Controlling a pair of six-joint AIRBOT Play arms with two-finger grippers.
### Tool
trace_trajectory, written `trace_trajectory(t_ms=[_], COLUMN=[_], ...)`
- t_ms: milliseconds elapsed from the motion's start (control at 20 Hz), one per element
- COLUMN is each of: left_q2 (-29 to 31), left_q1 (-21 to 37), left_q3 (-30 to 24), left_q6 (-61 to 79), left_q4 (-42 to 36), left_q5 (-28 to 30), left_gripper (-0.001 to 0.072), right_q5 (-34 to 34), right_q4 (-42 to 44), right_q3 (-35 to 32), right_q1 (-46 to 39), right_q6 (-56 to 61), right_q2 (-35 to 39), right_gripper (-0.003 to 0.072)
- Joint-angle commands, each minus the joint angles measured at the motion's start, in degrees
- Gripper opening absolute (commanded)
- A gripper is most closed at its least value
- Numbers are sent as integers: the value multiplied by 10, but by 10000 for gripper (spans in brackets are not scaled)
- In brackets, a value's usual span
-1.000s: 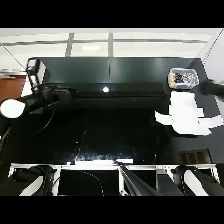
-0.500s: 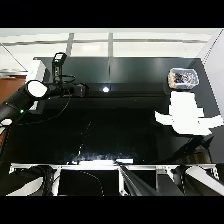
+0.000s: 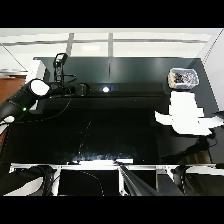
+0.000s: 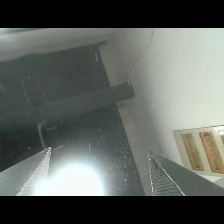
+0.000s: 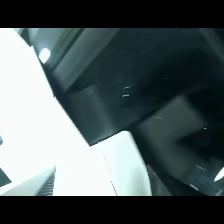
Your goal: Fold the box and place the chain.
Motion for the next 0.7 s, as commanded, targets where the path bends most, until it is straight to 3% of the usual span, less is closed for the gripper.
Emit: trace_trajectory(t_ms=[0,100,250,300,350,450,650], left_q2=[0,0,0,0,0,0,0], left_q1=[0,0,0,0,0,0,0], left_q3=[0,0,0,0,0,0,0], left_q6=[-2,-2,-2,-2,-2,-2,-2], left_q4=[-9,-15,-15,-15,-15,-15,-15], left_q5=[0,0,0,0,0,-1,-13], left_gripper=[703,703,704,703,703,703,701], right_q5=[50,45,59,76,98,145,176], right_q4=[-2,-2,1,3,4,16,50], right_q3=[27,28,28,30,31,31,12], right_q1=[24,36,43,45,46,50,99], right_q6=[-14,-14,-18,-31,-39,-53,-60], right_q2=[-63,-69,-69,-69,-69,-67,-35], right_gripper=[590,482,438,204,122,49,48])
